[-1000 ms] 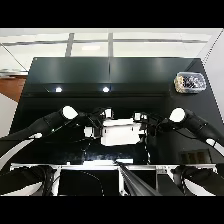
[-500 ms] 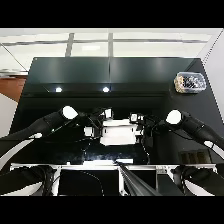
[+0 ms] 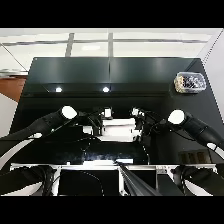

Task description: Fold the box and place the chain.

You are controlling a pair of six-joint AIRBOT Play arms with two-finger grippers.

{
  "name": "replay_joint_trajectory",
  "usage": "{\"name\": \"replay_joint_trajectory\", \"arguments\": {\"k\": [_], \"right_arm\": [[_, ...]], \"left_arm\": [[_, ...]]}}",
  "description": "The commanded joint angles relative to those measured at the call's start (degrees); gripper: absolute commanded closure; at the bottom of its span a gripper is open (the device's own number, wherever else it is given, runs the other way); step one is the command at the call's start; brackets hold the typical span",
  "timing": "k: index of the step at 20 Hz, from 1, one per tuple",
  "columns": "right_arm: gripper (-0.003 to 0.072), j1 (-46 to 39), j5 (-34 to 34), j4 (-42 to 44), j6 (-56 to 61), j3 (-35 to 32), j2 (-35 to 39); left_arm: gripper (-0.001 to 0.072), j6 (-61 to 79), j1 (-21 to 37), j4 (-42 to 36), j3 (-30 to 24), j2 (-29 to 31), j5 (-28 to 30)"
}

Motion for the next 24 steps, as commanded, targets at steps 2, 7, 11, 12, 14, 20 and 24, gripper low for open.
{"name": "replay_joint_trajectory", "arguments": {"k": [2, 7, 11, 12, 14, 20, 24], "right_arm": [[0.0026, 0.07, -3.41, -5.09, 5.11, 0.07, 0.31], [0.0025, 0.09, -2.91, -5.16, 3.10, -0.07, 0.28], [0.0025, 0.09, -8.31, -5.11, 3.10, -0.02, 0.31], [0.0026, 0.09, -8.90, -5.14, 2.97, 0.00, 0.42], [0.0025, 0.09, -8.81, -5.16, 2.67, 0.33, 1.60], [0.0026, 0.09, -9.18, -4.66, -3.65, 0.61, 5.01], [0.0026, 0.09, -14.71, 0.59, -12.39, 0.59, 3.96]], "left_arm": [[0.0676, -0.04, -0.02, -0.11, -0.04, -0.04, -0.28], [0.0676, -0.04, -0.02, -0.11, -0.04, -0.04, -0.26], [0.0676, -0.04, -0.02, -0.11, -0.04, -0.04, -0.28], [0.0676, -0.04, -0.02, -0.11, -0.04, -0.04, -0.28], [0.0676, -0.04, -0.02, -0.11, -0.04, -0.04, -0.28], [0.0676, -0.04, -0.02, -0.11, -0.04, -0.04, -0.28], [0.0676, -0.04, -0.02, -0.11, -0.04, -0.04, -0.28]]}}
